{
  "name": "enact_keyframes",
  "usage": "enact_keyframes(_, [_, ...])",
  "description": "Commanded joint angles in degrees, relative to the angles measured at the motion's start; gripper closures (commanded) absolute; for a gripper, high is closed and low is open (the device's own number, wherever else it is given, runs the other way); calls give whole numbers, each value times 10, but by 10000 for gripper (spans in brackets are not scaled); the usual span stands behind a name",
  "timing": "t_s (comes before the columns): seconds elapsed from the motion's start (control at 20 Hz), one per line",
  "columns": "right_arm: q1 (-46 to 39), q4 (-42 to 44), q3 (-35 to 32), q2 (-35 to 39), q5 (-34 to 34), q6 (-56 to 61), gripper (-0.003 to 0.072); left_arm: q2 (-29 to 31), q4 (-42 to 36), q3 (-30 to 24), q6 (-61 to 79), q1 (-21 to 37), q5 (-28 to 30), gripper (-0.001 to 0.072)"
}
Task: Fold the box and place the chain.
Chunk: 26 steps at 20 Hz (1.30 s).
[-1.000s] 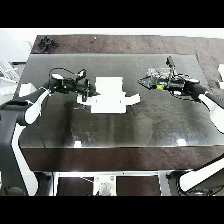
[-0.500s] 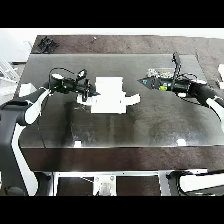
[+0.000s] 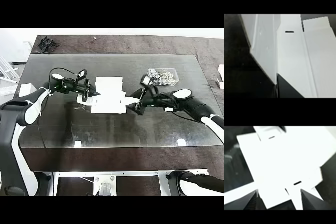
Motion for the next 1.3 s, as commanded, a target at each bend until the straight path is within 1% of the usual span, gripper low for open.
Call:
enact_keyframes(0.0, [34, -37, -9, -21, -40, -118, 42, 0, 1, 0, 0, 0, 1, 687])
enact_keyframes(0.15, [59, -42, -9, -45, -40, -152, 42, 0, 1, 0, 0, 0, 1, 687])
enact_keyframes(0.35, [93, -52, -9, -68, -97, -153, 42, 0, 1, 0, 0, 0, 1, 687])
enact_keyframes(0.7, [107, -49, -9, -95, -152, -153, 42, 0, 1, 0, 0, 0, 1, 687])
enact_keyframes(0.9, [107, -4, -7, -94, -213, -152, 42, 0, 1, 0, 0, 0, 1, 687])
enact_keyframes(1.1, [107, 16, 16, -83, -215, -148, 42, 0, 1, 0, 0, 0, 0, 687])
enact_keyframes(1.25, [101, 19, 20, -45, -214, -145, 42, 0, 1, 0, 0, 0, 1, 687])
